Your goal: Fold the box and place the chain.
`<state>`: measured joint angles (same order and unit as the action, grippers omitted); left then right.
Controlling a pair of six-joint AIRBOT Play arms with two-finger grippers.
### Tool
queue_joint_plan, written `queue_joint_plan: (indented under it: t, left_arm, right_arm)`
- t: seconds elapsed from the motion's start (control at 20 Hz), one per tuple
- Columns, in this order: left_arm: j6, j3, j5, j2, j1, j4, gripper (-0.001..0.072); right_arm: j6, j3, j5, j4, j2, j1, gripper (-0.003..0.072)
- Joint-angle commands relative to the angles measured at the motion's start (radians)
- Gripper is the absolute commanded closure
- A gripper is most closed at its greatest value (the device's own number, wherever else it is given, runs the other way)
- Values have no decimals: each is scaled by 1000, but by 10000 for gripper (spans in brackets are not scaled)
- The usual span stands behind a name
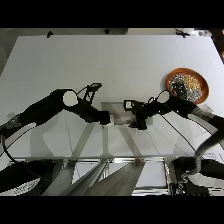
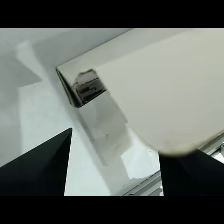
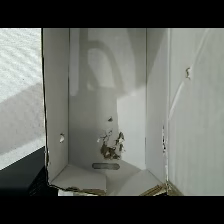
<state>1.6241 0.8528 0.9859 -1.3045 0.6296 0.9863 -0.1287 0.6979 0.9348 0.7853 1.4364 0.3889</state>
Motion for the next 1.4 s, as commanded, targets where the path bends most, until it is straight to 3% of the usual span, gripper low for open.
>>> queue_joint_plan:
  t: [0.0,0.75,1.05,1.35]
  left_arm:
    - [6,1,-48,-23,21,-29,131]
    - [316,1,-71,-34,41,176,136]
    - [360,1,-119,-34,80,194,136]
    - [462,2,-121,-48,137,323,158]
  right_arm:
    - [0,0,0,0,-1,1,391]
    - [0,0,0,0,-1,1,391]
    - [0,0,0,0,-1,1,391]
    - [0,0,0,0,-1,1,391]
